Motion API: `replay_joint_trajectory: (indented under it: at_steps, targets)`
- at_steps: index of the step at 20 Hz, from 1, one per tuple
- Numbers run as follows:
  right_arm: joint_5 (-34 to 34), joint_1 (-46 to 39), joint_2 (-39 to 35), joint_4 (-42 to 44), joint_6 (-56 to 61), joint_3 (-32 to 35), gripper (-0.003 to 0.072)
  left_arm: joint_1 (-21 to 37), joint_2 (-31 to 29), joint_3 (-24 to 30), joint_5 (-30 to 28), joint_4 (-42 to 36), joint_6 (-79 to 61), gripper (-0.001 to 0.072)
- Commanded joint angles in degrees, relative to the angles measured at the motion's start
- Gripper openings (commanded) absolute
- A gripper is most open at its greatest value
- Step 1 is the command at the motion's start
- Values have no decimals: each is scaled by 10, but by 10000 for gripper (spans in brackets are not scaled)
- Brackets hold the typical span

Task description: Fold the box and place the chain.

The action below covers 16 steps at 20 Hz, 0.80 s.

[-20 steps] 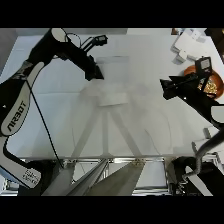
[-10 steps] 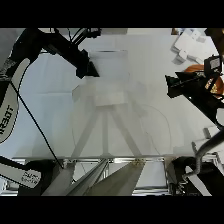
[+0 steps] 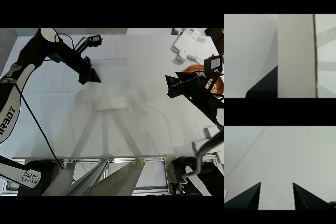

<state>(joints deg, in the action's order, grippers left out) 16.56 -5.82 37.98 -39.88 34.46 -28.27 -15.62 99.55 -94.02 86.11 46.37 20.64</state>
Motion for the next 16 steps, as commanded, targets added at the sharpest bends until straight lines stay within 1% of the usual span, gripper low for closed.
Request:
replay_joint_trajectory:
  at_steps: [1, 3, 4, 5, 8, 10, 12, 14, 16]
  targets:
    - [0, 0, 0, 0, 0, -1, 443, -2, 1, 70, -66, -77, -79, 11]
    - [0, 0, 0, 0, 0, -1, 443, 2, 1, 102, -126, -108, -122, 10]
    - [0, 0, 0, 0, 0, -1, 443, 3, 1, 118, -141, -115, -146, 9]
    - [0, 0, 0, 0, 0, -1, 443, 5, 3, 131, -143, -117, -151, 9]
    - [0, 0, 0, 0, 0, -1, 443, 12, 13, 155, -121, -118, -151, 7]
    - [0, 0, 0, 0, 0, -1, 443, 18, 18, 156, -102, -113, -146, 6]
    - [0, 0, 0, 0, 0, -1, 443, 21, 14, 156, -103, -83, -141, 5]
    - [0, 0, 0, 0, 0, -1, 443, 21, 10, 155, -98, -22, -125, 5]
    - [0, 0, 0, 0, 0, -1, 443, 23, 9, 155, -58, -23, -117, 5]
